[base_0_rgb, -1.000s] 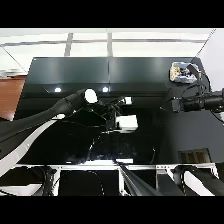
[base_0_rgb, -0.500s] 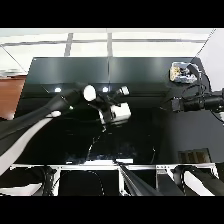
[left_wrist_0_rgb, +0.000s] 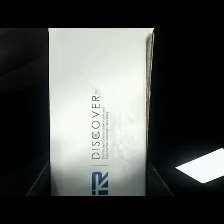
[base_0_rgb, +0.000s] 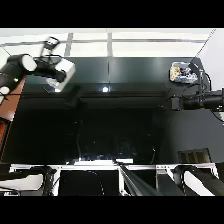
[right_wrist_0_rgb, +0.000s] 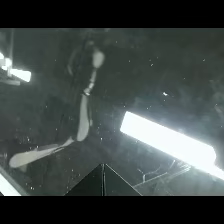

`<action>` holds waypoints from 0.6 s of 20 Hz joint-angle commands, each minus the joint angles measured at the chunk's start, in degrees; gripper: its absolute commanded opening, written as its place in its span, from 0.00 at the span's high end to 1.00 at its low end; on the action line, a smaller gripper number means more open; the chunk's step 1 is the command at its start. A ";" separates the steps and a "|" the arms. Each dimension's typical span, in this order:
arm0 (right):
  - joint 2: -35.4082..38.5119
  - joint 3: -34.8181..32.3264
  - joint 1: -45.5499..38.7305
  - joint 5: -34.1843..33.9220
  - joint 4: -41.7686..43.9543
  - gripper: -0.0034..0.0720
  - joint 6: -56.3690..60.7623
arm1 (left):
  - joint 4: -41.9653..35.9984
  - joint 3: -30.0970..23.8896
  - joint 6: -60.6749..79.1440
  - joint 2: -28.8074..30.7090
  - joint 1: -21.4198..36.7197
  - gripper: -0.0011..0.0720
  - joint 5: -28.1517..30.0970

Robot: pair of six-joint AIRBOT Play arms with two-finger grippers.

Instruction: Fold the box and place the chain.

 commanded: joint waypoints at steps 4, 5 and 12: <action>0.04 0.00 -0.02 -2.82 0.90 0.94 1.77 | 2.58 18.64 -6.36 -16.68 13.18 0.58 -5.11; 0.04 0.00 -0.02 -2.75 0.90 0.94 2.21 | 4.20 21.55 -7.65 -19.08 14.25 0.58 -5.90; 0.04 0.00 -0.02 -3.48 0.94 0.94 2.93 | 2.34 33.97 -11.67 -29.07 19.15 0.58 -7.56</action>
